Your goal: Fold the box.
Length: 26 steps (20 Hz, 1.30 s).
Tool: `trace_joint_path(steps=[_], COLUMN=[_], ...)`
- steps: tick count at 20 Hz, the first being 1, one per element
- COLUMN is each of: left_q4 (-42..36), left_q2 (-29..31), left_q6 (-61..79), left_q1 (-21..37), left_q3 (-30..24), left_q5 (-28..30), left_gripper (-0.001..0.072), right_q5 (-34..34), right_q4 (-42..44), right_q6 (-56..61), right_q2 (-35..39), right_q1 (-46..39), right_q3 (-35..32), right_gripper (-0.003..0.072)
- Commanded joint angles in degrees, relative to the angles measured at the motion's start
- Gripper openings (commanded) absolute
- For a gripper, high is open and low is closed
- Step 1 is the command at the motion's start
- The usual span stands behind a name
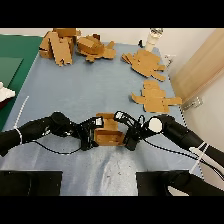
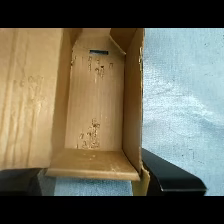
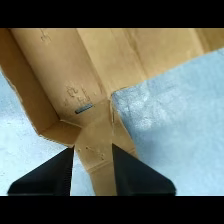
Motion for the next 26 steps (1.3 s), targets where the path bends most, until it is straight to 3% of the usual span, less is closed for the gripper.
trace_joint_path(steps=[1,4,5,10,12,14,15,19,26], left_q4=[0.02,0.02,0.02,0.02,0.02,0.02,0.02,0.02,0.02], left_q2=[0.02,0.02,0.02,0.02,0.02,0.02,0.02,0.02,0.02], left_q6=[0.02,0.02,0.02,0.04,0.04,0.04,0.04,0.04,0.04], left_q1=[-0.02,-0.02,-0.02,-0.02,-0.02,-0.02,-0.02,-0.24,-0.24], left_q3=[0.04,0.04,0.04,0.04,0.04,0.04,0.04,0.04,0.04], left_q5=[0.02,0.02,0.02,0.0,0.0,0.0,0.0,-0.02,0.0], left_gripper=[0.0597,0.0597,0.0597,0.0597,0.0597,0.0597,0.0597,0.0597,0.0597], right_q5=[-1.73,-2.36,-2.56,-3.67,-3.48,-2.8,-2.8,-2.73,-2.93], right_q4=[-0.31,3.32,4.37,4.44,5.01,6.23,6.4,7.54,10.93], right_q6=[-0.11,-4.13,-5.29,-9.14,-9.2,-9.25,-9.27,-9.25,-9.4], right_q2=[0.02,-0.02,-0.02,-0.02,-0.02,-0.02,-0.02,-0.02,-2.25], right_q1=[0.09,0.09,0.09,0.09,0.09,0.09,0.09,0.09,0.83], right_q3=[0.02,0.02,0.02,0.02,0.02,0.02,0.02,0.0,0.02], right_gripper=[0.0393,0.0396,0.0451,0.0453,0.0434,0.0293,0.0293,0.0158,0.0158])
